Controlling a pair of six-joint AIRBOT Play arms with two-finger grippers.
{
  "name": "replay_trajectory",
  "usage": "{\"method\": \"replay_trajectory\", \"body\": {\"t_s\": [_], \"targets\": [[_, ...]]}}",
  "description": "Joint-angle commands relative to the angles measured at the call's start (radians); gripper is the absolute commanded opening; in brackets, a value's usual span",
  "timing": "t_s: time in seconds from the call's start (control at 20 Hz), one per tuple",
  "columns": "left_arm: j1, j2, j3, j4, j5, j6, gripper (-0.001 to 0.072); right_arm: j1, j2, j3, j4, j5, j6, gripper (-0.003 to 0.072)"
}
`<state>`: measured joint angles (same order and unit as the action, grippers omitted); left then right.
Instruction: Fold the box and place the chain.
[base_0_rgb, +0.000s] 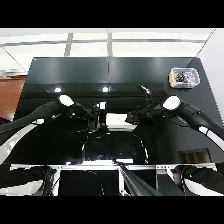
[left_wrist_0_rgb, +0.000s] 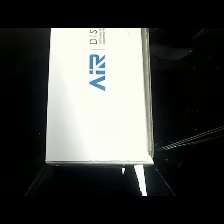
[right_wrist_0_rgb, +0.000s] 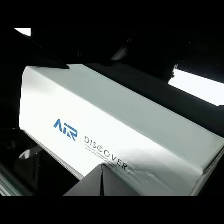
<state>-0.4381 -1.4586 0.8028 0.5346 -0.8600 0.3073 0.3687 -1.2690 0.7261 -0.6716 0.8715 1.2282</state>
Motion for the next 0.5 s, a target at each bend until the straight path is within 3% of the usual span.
{"method": "replay_trajectory", "body": {"t_s": [0.0, 0.25, 0.45], "targets": [[0.000, -0.001, 0.001, 0.000, 0.000, 0.000, 0.0349, -0.024, 0.003, 0.001, -0.036, 0.014, 0.002, 0.0020], [0.004, -0.001, 0.001, -0.002, -0.002, 0.000, 0.0349, -0.171, 0.176, 0.070, -0.051, 0.241, -0.071, 0.0020], [0.008, 0.000, 0.021, 0.003, -0.065, -0.045, 0.0354, -0.359, 0.362, 0.081, -0.217, 0.395, -0.068, 0.0020]]}}
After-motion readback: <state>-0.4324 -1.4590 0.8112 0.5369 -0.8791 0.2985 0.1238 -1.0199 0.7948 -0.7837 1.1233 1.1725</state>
